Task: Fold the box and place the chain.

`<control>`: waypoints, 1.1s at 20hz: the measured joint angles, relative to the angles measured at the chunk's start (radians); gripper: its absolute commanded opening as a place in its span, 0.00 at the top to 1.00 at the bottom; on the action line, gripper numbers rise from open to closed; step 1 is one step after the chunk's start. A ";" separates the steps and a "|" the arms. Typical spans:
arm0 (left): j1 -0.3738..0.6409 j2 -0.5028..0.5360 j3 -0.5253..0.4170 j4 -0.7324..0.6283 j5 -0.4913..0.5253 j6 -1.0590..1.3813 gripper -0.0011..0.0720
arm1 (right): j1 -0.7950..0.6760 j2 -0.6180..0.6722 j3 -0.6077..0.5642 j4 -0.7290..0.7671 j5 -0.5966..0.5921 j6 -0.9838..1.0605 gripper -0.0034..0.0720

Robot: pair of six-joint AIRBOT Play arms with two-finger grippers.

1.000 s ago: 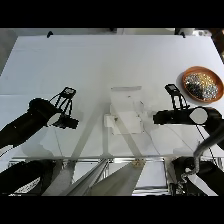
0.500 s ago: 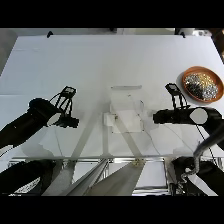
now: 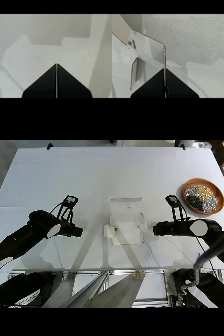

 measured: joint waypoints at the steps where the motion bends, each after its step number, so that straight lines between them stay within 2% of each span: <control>1: 0.000 0.000 0.000 -0.005 0.008 0.000 0.97 | 0.000 0.000 0.000 0.000 0.000 0.000 0.94; 6: 0.001 0.000 0.000 -0.028 0.071 0.033 0.96 | 0.000 0.000 0.000 0.000 0.000 -0.002 0.94; 8: 0.016 0.000 0.004 -0.124 0.132 0.146 0.71 | 0.000 0.000 0.000 0.000 0.000 -0.002 0.94; 10: 0.054 -0.012 0.026 -0.281 0.171 0.312 0.55 | 0.000 0.000 0.000 0.002 0.000 -0.002 0.94; 11: 0.082 -0.027 0.045 -0.370 0.175 0.405 0.52 | 0.000 0.000 0.000 0.002 0.000 -0.002 0.94; 13: 0.137 -0.067 0.095 -0.524 0.143 0.573 0.50 | 0.000 0.000 0.000 0.002 0.000 -0.002 0.94; 14: 0.167 -0.097 0.127 -0.600 0.114 0.660 0.45 | 0.000 0.000 0.000 0.003 0.000 -0.002 0.94; 17: 0.232 -0.204 0.233 -0.806 0.020 0.887 0.45 | 0.000 0.000 0.000 0.003 0.000 -0.002 0.94; 22: 0.253 -0.397 0.398 -0.989 -0.069 1.095 0.42 | 0.000 0.000 0.000 0.003 0.000 -0.002 0.94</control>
